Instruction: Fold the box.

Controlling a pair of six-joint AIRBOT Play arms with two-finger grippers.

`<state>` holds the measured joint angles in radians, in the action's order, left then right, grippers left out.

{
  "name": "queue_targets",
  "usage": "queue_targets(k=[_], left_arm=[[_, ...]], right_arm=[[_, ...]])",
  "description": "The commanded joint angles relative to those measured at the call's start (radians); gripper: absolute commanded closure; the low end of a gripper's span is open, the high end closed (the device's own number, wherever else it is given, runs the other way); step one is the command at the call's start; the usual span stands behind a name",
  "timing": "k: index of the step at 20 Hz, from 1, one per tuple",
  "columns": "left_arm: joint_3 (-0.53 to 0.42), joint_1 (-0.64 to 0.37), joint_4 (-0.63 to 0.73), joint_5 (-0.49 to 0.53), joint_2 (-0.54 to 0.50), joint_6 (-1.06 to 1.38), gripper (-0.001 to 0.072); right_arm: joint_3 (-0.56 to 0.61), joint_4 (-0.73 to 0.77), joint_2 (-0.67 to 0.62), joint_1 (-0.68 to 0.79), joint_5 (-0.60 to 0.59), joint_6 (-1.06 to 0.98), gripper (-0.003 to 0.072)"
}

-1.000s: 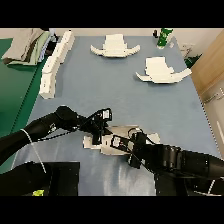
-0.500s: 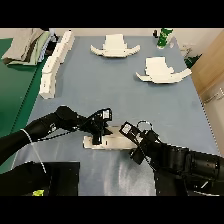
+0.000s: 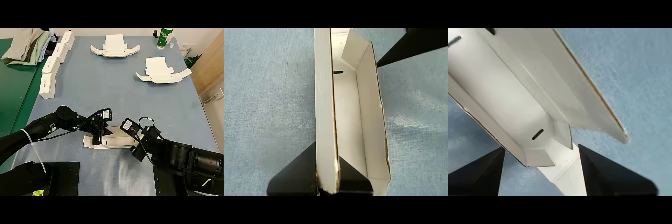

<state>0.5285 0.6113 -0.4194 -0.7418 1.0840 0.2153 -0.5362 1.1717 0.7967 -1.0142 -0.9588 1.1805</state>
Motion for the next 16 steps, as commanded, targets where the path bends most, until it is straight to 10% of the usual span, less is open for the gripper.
queue_targets(k=[1, 9, 16], left_arm=[[0.0, 0.0, 0.0, 0.0, 0.001, 0.0, 0.0695], [0.0, 0.0, 0.0, 0.0, 0.001, 0.0, 0.0695], [0.0, 0.0, 0.0, 0.0, 0.001, 0.0, 0.0695]], right_arm=[[-0.003, 0.137, 0.0, 0.096, 0.042, 0.265, -0.003], [0.023, 0.91, 0.002, 0.576, 0.091, 1.357, -0.0034], [0.135, 1.096, 0.01, 0.734, 0.075, 1.692, -0.0034]])
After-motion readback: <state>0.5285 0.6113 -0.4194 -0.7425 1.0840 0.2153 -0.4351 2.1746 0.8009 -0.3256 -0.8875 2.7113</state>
